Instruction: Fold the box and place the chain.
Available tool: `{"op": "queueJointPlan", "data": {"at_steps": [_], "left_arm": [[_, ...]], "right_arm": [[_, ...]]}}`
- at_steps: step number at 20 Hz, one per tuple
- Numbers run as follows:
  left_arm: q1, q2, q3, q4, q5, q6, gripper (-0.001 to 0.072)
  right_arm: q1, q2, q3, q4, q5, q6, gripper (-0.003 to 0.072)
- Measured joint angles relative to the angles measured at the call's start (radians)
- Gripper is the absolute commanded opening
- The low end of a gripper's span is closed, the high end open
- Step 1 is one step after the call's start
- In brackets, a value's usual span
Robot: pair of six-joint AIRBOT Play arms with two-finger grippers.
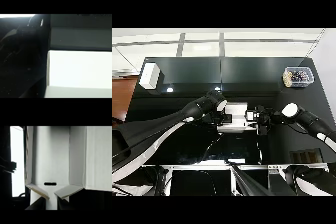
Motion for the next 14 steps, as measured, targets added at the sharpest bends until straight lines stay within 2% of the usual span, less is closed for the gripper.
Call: {"op": "queueJointPlan", "data": {"at_steps": [3, 10, 14], "left_arm": [[0.000, 0.000, 0.000, 0.000, -0.001, 0.002, 0.0029], [0.000, 0.000, 0.000, 0.001, -0.003, 0.005, 0.0029], [0.000, 0.000, 0.000, 0.000, -0.002, 0.005, 0.0029]], "right_arm": [[0.000, 0.000, 0.000, 0.030, 0.015, -0.005, 0.0125], [0.012, -0.039, 0.000, 0.235, 0.033, -0.006, 0.0124], [0.034, -0.064, -0.001, 0.288, 0.013, -0.002, 0.0123]]}}
